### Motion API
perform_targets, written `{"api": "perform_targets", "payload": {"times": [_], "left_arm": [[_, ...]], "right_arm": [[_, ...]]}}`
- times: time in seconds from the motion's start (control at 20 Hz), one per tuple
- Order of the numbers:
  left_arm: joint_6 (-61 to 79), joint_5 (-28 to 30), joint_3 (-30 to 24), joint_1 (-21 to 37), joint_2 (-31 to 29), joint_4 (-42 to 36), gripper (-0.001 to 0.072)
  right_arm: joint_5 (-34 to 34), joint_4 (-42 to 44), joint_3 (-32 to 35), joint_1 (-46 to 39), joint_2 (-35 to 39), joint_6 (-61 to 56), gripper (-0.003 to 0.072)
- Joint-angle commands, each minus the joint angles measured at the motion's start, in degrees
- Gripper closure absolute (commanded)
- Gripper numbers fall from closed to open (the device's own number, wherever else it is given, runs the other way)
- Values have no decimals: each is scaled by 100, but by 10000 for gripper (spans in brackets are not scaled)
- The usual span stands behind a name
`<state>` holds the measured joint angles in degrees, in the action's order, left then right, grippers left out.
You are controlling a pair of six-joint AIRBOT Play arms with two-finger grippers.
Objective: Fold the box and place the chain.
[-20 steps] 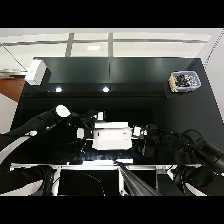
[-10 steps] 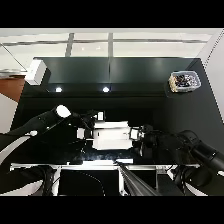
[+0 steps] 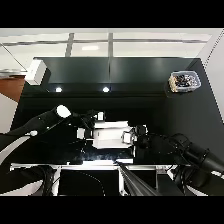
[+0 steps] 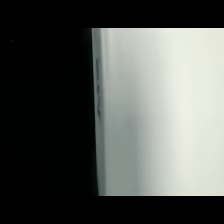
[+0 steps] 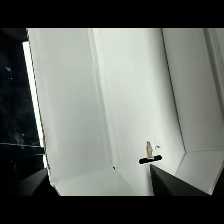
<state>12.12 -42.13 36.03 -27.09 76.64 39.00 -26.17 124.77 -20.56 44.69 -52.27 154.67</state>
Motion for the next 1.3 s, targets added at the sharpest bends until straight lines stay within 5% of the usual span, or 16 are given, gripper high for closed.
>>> {"api": "perform_targets", "payload": {"times": [0.0,0.85,1.25], "left_arm": [[4,-7,2,-2,0,-2,680],[4,-28,2,-2,-2,-4,679],[4,-28,4,-2,-2,-4,680]], "right_arm": [[306,13,-74,55,-28,-393,-14],[44,-118,-684,-610,-199,-767,-14],[-177,546,-824,-595,-437,643,-13]]}}
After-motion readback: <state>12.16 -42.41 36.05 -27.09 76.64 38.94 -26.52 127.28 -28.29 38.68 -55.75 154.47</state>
